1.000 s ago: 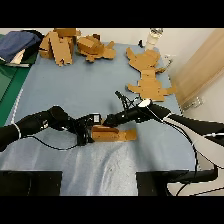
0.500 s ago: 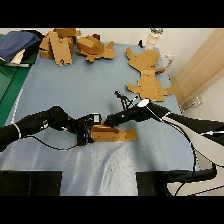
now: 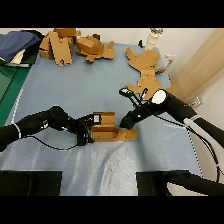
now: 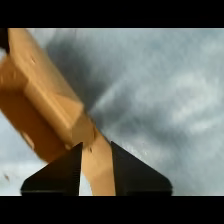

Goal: Fold the box.

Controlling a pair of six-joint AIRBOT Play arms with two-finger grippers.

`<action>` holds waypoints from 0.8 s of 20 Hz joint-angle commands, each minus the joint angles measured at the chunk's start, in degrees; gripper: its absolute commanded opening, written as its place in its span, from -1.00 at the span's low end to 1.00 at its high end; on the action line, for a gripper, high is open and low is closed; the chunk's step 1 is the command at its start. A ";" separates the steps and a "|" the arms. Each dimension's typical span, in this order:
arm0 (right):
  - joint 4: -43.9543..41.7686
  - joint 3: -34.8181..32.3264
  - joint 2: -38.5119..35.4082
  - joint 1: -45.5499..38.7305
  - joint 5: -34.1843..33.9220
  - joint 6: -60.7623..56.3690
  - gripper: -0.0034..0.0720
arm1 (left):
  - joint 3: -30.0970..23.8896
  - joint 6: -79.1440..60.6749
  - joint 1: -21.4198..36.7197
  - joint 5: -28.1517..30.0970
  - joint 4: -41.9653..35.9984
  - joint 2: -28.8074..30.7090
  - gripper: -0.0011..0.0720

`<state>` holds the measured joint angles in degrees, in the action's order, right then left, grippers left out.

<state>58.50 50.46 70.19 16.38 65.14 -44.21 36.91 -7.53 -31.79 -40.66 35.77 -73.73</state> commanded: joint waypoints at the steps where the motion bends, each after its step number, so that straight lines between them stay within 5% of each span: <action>1: 6.78 -3.30 -4.46 -0.02 4.00 6.14 0.14 | -0.02 -0.15 -0.02 0.02 0.04 -0.02 0.16; 6: 9.05 -5.18 -4.42 6.64 0.94 19.10 0.50 | -0.02 -0.17 -0.02 0.07 0.07 -0.02 0.16; 11: 8.50 -5.18 -4.35 13.40 -14.69 21.77 0.50 | -0.02 -0.17 -0.02 0.09 0.07 -0.02 0.16; 16: 6.99 -5.18 -2.43 14.45 -12.17 21.73 0.48 | -0.02 -0.15 -0.02 0.07 0.07 -0.02 0.16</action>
<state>66.22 45.32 66.89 29.82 52.95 -23.05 36.91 -7.68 -31.79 -40.62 35.83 -73.73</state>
